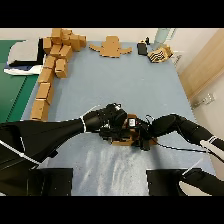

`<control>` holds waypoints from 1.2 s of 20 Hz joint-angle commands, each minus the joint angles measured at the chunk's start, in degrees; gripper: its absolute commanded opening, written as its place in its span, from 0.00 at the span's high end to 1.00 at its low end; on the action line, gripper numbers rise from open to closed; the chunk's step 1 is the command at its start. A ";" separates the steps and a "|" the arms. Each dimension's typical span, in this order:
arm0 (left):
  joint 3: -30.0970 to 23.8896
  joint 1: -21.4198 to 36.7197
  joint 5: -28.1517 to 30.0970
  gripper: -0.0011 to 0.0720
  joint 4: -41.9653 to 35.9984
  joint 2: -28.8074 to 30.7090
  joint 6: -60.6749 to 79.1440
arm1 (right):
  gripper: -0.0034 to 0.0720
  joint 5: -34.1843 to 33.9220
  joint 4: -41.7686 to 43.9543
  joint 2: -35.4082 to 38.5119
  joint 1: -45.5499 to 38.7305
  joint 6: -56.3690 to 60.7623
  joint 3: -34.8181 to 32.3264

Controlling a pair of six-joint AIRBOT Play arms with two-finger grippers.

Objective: Fold the box.

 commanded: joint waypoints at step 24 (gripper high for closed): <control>5.53 24.92 -21.94 0.24 -35.26 -0.02 14.75 | 0.34 0.04 0.04 0.00 0.00 0.04 0.02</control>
